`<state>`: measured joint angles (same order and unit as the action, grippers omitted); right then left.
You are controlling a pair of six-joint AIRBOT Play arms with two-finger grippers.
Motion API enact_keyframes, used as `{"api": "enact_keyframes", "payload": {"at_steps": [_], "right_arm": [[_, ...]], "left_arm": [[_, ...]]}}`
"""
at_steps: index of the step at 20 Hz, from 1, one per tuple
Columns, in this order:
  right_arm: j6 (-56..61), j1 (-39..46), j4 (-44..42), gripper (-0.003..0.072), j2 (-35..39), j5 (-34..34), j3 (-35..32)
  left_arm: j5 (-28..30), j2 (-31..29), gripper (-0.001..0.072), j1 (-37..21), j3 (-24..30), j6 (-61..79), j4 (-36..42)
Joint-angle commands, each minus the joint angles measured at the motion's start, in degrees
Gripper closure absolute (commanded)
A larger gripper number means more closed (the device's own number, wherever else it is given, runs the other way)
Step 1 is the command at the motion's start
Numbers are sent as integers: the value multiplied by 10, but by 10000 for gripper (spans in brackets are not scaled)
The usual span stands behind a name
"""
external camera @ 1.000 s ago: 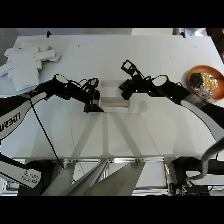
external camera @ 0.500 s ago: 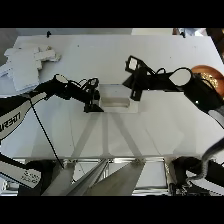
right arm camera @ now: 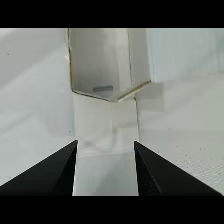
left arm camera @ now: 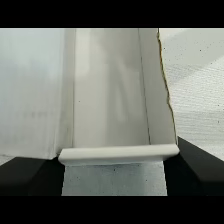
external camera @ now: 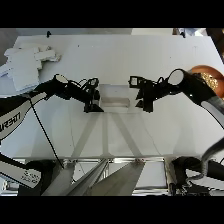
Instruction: Fold the box and place the chain.
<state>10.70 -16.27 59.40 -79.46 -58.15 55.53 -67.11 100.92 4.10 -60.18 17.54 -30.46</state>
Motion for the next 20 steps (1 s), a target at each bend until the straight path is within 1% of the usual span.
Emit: {"api": "enact_keyframes", "payload": {"at_steps": [1,5,8,10,14,16,18,20], "right_arm": [[-9,3,11,279,-44,33,0],[-39,-7,-14,284,-56,40,0],[-40,-21,-28,284,-56,90,0],[-61,-27,-29,284,-56,106,0],[-63,-31,-55,290,-56,110,0],[-64,-31,-72,341,-56,104,0],[-89,-35,-68,349,-56,80,0],[-108,-42,-70,401,-56,64,0]], "left_arm": [[0,0,310,-1,-1,0,0],[0,0,310,-1,-1,0,0],[0,0,310,-1,-1,0,0],[0,0,310,-1,-1,0,0],[0,0,310,-1,-1,0,0],[0,0,310,-1,-1,0,0],[0,0,310,-1,-1,0,0],[0,0,310,-1,-1,0,0]]}}
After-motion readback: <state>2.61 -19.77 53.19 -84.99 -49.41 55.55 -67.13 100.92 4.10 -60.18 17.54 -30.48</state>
